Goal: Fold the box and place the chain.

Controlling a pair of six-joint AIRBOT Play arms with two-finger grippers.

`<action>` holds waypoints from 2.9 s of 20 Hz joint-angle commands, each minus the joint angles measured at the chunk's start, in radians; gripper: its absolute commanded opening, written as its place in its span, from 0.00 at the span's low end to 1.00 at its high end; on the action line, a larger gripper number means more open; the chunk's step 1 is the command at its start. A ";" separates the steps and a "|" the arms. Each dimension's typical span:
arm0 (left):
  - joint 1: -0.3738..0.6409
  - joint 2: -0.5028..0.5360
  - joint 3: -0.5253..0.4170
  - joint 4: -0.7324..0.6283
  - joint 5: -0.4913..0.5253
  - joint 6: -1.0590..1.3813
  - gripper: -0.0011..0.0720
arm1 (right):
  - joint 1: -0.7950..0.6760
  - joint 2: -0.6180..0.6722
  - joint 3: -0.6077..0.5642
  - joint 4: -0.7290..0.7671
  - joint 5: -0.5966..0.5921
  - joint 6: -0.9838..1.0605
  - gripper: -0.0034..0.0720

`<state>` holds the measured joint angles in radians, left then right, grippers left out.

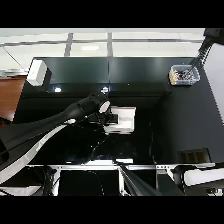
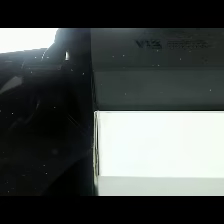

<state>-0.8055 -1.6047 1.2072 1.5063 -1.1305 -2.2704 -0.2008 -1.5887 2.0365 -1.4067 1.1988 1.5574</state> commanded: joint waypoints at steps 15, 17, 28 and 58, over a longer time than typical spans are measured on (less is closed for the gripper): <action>0.000 0.000 0.000 0.000 0.000 -0.001 0.05 | 0.255 0.683 -0.225 0.285 0.453 -0.103 0.06; 0.000 0.000 0.000 0.000 0.000 -0.001 0.05 | 0.301 0.685 -0.225 0.307 0.558 -0.103 0.06; 0.000 0.000 0.000 0.000 0.000 -0.001 0.05 | 0.460 0.684 -0.579 0.526 0.378 -0.108 0.06; 0.000 0.000 0.000 0.000 0.000 -0.001 0.05 | 0.673 0.541 -1.239 0.616 -0.298 -0.125 0.47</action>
<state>-0.8055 -1.6047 1.2072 1.5063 -1.1313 -2.2723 0.4667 -1.0412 0.8021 -0.7830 0.9104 1.4326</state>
